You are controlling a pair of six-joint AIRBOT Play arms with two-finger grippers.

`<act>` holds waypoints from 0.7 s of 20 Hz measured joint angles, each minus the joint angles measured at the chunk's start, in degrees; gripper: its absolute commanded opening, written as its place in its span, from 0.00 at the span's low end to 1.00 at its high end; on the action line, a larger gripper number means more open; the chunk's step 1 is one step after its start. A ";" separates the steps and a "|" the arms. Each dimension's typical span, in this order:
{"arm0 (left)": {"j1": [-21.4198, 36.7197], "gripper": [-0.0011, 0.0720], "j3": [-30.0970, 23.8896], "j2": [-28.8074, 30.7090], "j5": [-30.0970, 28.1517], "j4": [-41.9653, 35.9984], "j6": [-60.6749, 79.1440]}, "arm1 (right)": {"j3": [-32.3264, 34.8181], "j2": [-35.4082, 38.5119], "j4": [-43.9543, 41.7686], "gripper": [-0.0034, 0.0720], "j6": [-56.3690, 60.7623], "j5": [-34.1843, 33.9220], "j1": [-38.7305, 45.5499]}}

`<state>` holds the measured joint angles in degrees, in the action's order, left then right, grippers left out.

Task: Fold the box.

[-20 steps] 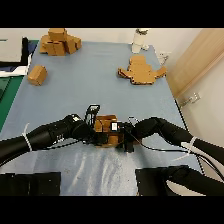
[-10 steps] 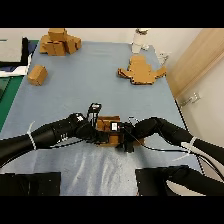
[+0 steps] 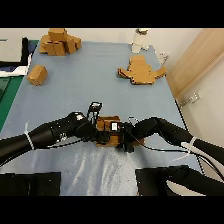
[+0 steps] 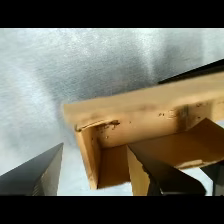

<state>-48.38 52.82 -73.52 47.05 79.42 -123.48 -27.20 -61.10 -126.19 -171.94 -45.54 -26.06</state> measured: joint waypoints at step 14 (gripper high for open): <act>5.40 0.86 -0.68 15.28 11.50 0.26 16.13 | -0.02 0.00 0.00 0.80 0.00 0.00 0.00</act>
<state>-42.98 52.14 -58.24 58.54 79.68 -107.35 -27.22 -61.10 -126.19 -171.94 -45.54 -26.06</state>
